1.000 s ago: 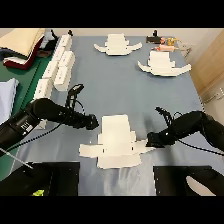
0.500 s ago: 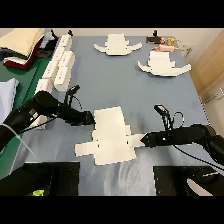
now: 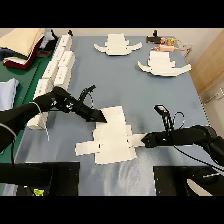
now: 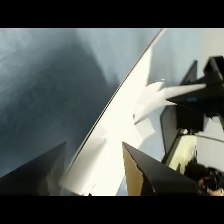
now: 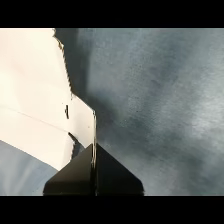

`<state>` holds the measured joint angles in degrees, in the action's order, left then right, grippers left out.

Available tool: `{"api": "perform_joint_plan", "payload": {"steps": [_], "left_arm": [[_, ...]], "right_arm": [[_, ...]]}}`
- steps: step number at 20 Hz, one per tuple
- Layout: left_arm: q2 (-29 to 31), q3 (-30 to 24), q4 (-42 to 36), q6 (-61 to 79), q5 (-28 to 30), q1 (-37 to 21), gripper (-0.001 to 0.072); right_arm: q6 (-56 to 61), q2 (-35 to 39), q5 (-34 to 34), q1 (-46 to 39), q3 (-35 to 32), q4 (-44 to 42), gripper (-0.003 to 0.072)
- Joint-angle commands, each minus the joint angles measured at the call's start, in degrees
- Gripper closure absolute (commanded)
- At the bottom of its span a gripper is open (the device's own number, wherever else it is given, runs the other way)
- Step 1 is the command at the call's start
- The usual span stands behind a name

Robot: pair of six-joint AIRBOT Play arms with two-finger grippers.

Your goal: Fold the box.

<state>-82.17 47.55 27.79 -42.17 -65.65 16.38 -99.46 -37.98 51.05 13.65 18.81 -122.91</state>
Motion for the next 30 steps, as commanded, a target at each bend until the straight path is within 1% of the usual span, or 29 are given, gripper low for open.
{"api": "perform_joint_plan", "payload": {"steps": [1,4,6,8,9,10,11,13,14,15,19,20,21,22,25,27,28,30], "left_arm": [[-4.3,3.9,-2.1,6.9,-9.0,-0.1,0.0186],[-4.3,3.9,-1.3,8.4,-12.1,0.0,0.0186],[-4.3,3.9,1.0,8.3,-14.5,0.0,0.0187],[-4.3,3.9,1.9,8.3,-15.5,0.0,0.0187],[-4.3,3.9,1.9,8.3,-15.3,0.0,0.0203],[-4.3,3.9,2.0,8.4,-15.4,0.1,0.0398],[-4.3,3.9,2.2,8.7,-15.4,0.4,0.0477],[-4.3,3.9,2.3,9.5,-15.3,1.1,0.0474],[-4.3,3.9,2.4,9.8,-14.9,1.6,0.0566],[-4.3,3.9,2.5,10.6,-14.5,1.9,0.0692],[-4.3,3.9,1.9,10.9,-13.6,2.0,0.0692],[-4.3,3.9,1.8,10.6,-13.8,2.0,0.0692],[-4.3,3.9,1.7,10.6,-13.9,2.0,0.0692],[-4.3,3.9,1.6,10.7,-13.5,2.0,0.0692],[-4.2,5.0,0.2,14.8,-12.4,2.0,0.0692],[-3.1,6.6,-1.6,17.7,-10.9,2.7,0.0694],[-1.7,7.3,-1.2,19.4,-8.0,3.6,0.0694],[2.0,7.5,0.7,22.1,0.2,5.9,0.0694]], "right_arm": [[0.0,0.0,0.9,0.0,0.0,0.8,0.0684],[0.0,0.0,0.9,0.0,0.0,1.4,0.0684],[0.0,0.0,0.9,0.0,0.0,1.4,0.0684],[0.0,0.0,0.9,0.0,0.0,1.4,0.0684],[0.0,0.0,0.9,0.0,0.0,1.4,0.0684],[0.0,0.0,0.9,0.0,0.0,1.5,0.0684],[0.0,0.0,0.9,0.0,0.0,1.4,0.0684],[0.0,0.0,0.9,0.0,0.0,1.4,0.0683],[0.0,0.0,0.9,0.0,0.0,1.4,0.0684],[0.0,0.0,0.9,0.0,0.0,1.4,0.0684],[0.0,0.1,0.9,0.0,0.0,1.5,0.0682],[0.0,0.1,0.8,0.0,0.0,2.1,0.0614],[0.0,0.1,0.9,0.0,0.0,3.4,0.0481],[0.0,0.1,0.9,0.0,0.2,5.6,0.0387],[0.1,0.2,1.1,-0.1,1.9,16.1,0.0379],[3.8,0.2,1.2,-0.1,4.1,24.6,0.0380],[8.7,0.2,1.2,-0.1,5.4,29.8,0.0379],[20.6,0.2,1.8,-0.1,8.6,40.3,0.0379]]}}
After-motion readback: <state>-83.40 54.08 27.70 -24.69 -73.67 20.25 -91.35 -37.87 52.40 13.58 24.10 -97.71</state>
